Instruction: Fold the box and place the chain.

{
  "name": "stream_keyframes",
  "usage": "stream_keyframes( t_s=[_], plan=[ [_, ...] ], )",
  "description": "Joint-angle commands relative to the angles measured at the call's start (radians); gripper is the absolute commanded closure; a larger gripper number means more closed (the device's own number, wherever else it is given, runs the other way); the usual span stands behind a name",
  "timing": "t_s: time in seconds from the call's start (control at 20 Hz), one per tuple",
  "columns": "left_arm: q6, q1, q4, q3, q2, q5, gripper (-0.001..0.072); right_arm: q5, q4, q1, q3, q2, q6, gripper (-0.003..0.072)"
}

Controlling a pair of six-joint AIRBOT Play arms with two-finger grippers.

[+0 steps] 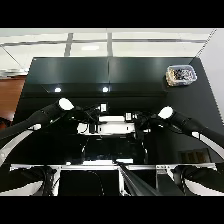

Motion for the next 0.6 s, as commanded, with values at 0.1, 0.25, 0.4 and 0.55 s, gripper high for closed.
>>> stream_keyframes(
  t_s=[0.1, 0.25, 0.4, 0.55],
  plan=[
    [0.0, 0.0, 0.0, 0.0, 0.0, 0.0, 0.0684, -0.016, -0.009, 0.0, 0.001, -0.001, 0.017, 0.0008],
    [0.0, 0.0, 0.0, 0.0, 0.0, 0.001, 0.0684, -0.016, -0.01, 0.0, 0.001, -0.001, 0.017, 0.008],
    [0.0, 0.0, 0.0, 0.0, 0.0, 0.001, 0.0684, -0.016, -0.01, 0.0, 0.001, -0.001, 0.017, 0.0142],
    [-0.017, 0.001, 0.001, 0.0, 0.001, -0.002, 0.0664, -0.016, -0.01, 0.0, 0.001, -0.001, 0.017, 0.0198]
  ],
)
